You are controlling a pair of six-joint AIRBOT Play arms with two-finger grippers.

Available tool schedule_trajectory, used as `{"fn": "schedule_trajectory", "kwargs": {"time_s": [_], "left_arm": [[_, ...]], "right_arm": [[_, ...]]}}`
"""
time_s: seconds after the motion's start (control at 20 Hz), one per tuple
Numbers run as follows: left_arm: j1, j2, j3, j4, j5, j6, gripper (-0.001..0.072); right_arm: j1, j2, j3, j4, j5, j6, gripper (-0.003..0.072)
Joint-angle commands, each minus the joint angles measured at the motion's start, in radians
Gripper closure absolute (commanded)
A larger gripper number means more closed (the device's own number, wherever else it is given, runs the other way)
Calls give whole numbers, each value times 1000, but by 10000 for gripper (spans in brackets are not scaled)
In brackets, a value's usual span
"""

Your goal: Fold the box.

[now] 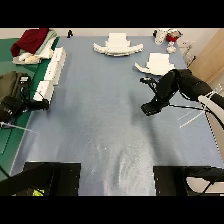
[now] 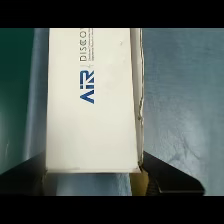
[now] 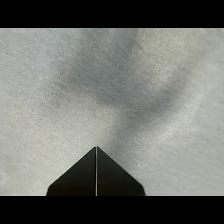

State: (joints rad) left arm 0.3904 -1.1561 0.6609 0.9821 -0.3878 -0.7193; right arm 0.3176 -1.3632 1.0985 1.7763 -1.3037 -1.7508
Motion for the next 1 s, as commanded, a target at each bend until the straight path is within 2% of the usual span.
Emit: {"fn": "schedule_trajectory", "kwargs": {"time_s": [0.0,0.25,0.5,0.65,0.95], "left_arm": [[-16,-191,174,-29,-13,-4,198],[-24,-381,393,-46,-74,-3,197],[-48,-498,555,-47,-100,-8,197],[-47,-531,579,-46,-109,-6,197],[-48,-534,579,-47,-85,-6,197]], "right_arm": [[0,-1,1,0,0,0,684],[0,-1,1,0,0,0,683],[0,-1,1,0,0,0,684],[0,-1,1,0,0,0,684],[0,-1,1,0,0,0,684]]}}
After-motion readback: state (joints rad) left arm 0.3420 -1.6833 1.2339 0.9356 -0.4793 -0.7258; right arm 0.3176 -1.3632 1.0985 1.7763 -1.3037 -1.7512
